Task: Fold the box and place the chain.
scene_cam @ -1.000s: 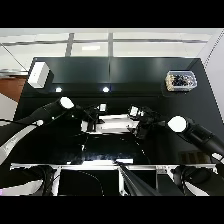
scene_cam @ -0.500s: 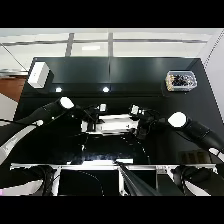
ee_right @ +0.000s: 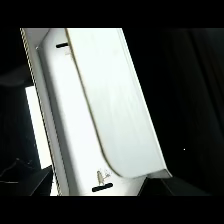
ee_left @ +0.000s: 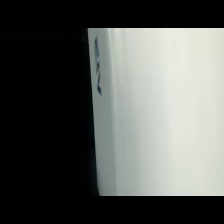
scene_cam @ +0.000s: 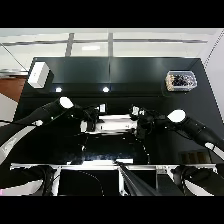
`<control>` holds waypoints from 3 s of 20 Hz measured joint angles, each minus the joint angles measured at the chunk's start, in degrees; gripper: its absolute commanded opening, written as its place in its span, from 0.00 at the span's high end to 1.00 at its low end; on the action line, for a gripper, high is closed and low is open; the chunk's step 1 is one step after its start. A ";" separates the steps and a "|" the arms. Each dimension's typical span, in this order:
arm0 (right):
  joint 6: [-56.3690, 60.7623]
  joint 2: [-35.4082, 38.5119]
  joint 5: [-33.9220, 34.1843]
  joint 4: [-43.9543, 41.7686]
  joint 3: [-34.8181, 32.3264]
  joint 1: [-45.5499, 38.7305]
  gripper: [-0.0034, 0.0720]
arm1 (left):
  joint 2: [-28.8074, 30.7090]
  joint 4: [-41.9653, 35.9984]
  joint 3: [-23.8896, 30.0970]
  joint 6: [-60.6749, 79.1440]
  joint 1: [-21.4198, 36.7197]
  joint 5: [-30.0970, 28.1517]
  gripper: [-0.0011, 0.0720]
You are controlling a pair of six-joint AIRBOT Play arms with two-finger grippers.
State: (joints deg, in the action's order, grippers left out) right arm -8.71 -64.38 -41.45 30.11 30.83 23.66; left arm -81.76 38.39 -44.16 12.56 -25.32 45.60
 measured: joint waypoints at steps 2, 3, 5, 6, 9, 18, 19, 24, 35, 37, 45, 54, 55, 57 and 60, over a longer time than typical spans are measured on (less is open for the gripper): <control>-1.64 -0.24 -0.26 -0.90 0.00 -0.07 0.03 | 0.00 -0.02 0.00 0.09 0.00 0.00 0.95; -2.21 -0.31 -0.39 -1.42 0.00 -0.07 0.03 | 0.00 -0.04 0.00 0.09 0.00 0.02 0.95; -3.13 -0.50 -0.92 -2.12 0.00 -0.07 0.03 | 0.00 -0.04 0.00 0.09 0.00 0.02 0.95; -3.37 -0.70 -1.33 -2.45 0.00 -0.07 0.03 | 0.00 -0.04 0.00 0.11 0.00 0.04 0.95; -3.96 -1.79 -2.32 -2.93 0.02 -0.07 0.03 | 0.00 -0.04 0.00 0.13 0.00 0.09 0.95; -5.60 -5.70 -3.15 -3.06 0.04 0.00 0.03 | 0.00 -0.07 0.00 0.07 0.00 0.07 0.95; -6.10 -6.10 -3.08 -3.06 0.04 0.00 0.03 | 0.00 -0.09 0.00 0.04 0.00 0.04 0.95; -7.02 -7.13 -2.16 -2.40 0.04 0.07 0.12 | 0.00 -0.11 0.00 -0.02 -0.02 -0.02 0.95; -5.66 -7.85 -0.33 -0.48 0.33 1.40 0.12 | 0.00 -0.07 0.00 -0.70 -0.02 -0.13 0.95; -4.44 -8.11 0.42 0.57 0.52 2.08 0.12 | 0.00 -0.07 0.00 -0.72 -0.02 -0.13 0.95; -2.19 -8.41 1.88 1.75 0.85 2.75 0.12 | 0.00 -0.04 -0.02 -0.87 -0.02 -0.15 0.95; -1.97 -8.41 2.05 1.97 0.85 2.78 0.20 | 0.04 0.31 -0.02 -0.79 -0.07 -0.09 0.79; -1.97 -8.41 2.05 1.99 0.85 2.78 0.20 | 0.07 0.39 -0.02 -0.76 -0.07 -0.13 0.56; -1.97 -8.41 2.05 2.05 0.85 2.78 0.20 | 0.50 0.39 -0.02 -0.90 0.00 -0.20 0.52; -1.97 -8.41 2.05 2.08 0.85 2.78 0.20 | 2.38 0.70 -0.04 -0.90 0.39 -0.26 0.17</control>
State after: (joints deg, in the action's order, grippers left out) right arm -10.68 -72.79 -39.40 32.18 31.68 26.44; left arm -79.37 39.09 -44.21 11.66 -24.93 45.34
